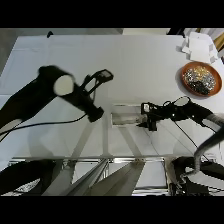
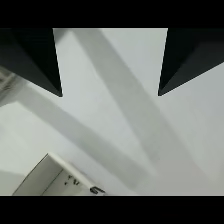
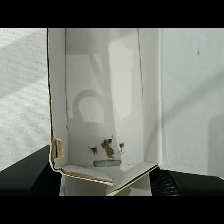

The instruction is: Fold the box and place the chain.

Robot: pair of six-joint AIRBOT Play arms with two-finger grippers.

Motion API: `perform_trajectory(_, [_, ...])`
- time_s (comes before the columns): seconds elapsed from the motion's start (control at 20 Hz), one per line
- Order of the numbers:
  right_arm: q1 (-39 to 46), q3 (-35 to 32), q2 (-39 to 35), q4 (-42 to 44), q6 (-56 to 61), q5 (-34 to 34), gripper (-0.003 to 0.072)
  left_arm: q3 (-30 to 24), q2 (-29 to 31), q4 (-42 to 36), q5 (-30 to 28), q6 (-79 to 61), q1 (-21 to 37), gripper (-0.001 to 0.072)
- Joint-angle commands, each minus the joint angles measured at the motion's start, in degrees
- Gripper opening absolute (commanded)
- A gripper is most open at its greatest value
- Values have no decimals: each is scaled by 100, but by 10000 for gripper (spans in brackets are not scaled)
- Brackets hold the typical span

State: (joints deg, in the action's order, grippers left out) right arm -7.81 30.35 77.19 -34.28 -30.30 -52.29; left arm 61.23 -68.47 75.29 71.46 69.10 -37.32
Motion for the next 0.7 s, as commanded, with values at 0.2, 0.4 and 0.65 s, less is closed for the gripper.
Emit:
perform_trajectory(0.2, [2, 0, -4, 0, 2, 0, 371, -2315, 240, -2505, -2009, -6096, 879, 695])
perform_trajectory(0.4, [2, 0, -4, 0, 2, 0, 371, -2315, -581, -3602, -2343, -7696, 866, 697])
perform_trajectory(0.65, [2, 0, -4, 0, 2, 0, 371, -2304, -1099, -4315, -2551, -8531, 866, 698])
